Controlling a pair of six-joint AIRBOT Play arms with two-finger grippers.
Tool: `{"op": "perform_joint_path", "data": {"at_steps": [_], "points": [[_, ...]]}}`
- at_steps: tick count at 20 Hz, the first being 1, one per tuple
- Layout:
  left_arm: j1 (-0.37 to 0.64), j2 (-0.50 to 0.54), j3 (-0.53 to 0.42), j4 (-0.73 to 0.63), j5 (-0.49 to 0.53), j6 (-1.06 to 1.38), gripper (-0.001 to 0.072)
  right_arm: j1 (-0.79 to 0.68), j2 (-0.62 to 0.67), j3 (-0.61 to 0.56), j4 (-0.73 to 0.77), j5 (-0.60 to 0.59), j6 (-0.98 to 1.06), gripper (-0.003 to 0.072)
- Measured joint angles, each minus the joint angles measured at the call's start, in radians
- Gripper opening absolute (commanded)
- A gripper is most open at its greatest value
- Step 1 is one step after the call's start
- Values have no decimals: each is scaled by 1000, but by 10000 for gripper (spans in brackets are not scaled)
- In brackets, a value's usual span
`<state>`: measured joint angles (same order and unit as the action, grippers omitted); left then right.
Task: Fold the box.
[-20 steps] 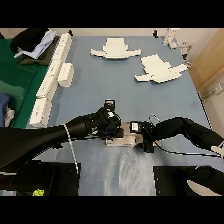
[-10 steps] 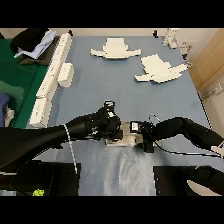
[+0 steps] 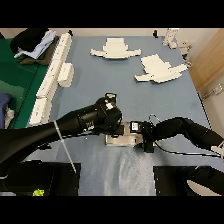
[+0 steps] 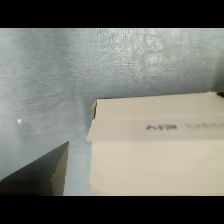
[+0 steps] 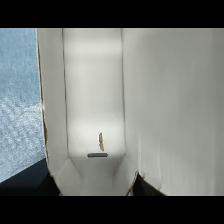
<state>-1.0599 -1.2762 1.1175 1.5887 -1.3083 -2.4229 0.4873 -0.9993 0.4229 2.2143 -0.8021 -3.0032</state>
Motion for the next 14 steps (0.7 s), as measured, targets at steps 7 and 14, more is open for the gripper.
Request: {"op": "perform_joint_path", "data": {"at_steps": [7,14], "points": [[-11,130,81,-11,-177,93,14,0,0,0,0,0,0,566],[-8,175,62,-20,-132,369,11,0,0,0,0,0,0,567]]}}
